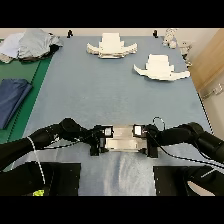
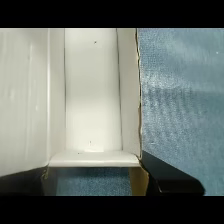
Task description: Fold the box.
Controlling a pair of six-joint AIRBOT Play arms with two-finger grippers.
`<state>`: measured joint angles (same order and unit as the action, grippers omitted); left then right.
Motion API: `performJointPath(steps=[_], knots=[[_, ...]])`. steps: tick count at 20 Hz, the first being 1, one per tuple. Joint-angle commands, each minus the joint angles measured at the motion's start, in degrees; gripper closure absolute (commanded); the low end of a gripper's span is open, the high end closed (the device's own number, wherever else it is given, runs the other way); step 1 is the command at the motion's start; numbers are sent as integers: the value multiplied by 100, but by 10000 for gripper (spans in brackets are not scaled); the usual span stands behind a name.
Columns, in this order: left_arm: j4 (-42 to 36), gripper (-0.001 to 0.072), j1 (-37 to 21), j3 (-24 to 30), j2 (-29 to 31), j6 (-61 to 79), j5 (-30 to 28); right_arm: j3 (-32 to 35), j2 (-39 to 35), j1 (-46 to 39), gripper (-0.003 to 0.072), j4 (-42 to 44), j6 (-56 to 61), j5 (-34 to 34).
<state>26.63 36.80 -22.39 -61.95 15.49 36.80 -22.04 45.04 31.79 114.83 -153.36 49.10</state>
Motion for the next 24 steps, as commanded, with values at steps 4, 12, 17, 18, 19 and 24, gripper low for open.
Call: performJointPath(steps=[4,12,17,18,19,24], knots=[[-7,189,0,2,2,-4,-33,-780,-1051,-2,-24,-2522,4190,2879],[-7,189,0,2,2,-4,-31,-520,-568,232,178,2361,6496,-122],[-7,189,0,2,2,-4,-33,-706,424,511,181,2406,6743,-1888],[-7,189,0,2,2,-4,-31,-767,573,481,222,2341,6743,-2050],[-7,189,0,2,2,-4,-31,-804,737,452,289,2221,6743,-2131],[-7,189,0,2,2,-4,-31,-804,1497,483,289,2146,6741,-2096]])
